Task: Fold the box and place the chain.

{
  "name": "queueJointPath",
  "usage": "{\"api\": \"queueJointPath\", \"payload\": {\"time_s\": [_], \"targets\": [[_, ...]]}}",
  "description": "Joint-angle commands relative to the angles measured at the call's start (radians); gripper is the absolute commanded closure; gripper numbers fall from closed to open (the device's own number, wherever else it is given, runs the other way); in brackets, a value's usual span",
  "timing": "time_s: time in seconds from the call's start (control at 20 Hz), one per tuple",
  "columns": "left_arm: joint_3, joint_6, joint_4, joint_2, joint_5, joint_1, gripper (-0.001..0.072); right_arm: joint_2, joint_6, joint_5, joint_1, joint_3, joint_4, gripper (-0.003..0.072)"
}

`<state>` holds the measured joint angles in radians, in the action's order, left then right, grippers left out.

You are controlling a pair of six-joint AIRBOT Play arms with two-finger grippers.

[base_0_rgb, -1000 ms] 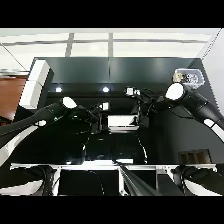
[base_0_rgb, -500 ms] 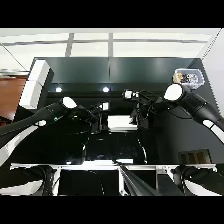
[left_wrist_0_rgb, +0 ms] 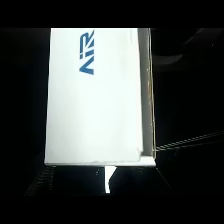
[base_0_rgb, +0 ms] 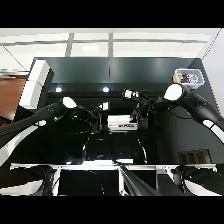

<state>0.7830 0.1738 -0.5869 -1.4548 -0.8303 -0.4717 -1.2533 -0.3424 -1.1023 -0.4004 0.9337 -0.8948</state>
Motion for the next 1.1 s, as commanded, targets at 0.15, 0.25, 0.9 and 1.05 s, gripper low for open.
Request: {"api": "queueJointPath", "payload": {"time_s": [0.15,0.25,0.9,1.05], "targets": [[-0.001,0.002,0.0,0.0,-0.004,0.0,0.0304,0.0,-0.006,-0.006,-0.001,-0.004,0.0,0.0514],[-0.001,0.002,-0.001,0.0,-0.004,0.0,0.0304,0.0,-0.008,-0.023,-0.002,-0.012,0.0,0.043],[-0.001,0.002,-0.001,0.0,-0.004,0.0,0.0304,0.0,-0.013,0.016,-0.002,-0.05,-0.016,0.0401],[-0.001,0.002,-0.001,0.0,-0.005,0.0,0.0304,0.027,-0.097,-0.006,0.003,-0.022,-0.023,0.0401]]}}
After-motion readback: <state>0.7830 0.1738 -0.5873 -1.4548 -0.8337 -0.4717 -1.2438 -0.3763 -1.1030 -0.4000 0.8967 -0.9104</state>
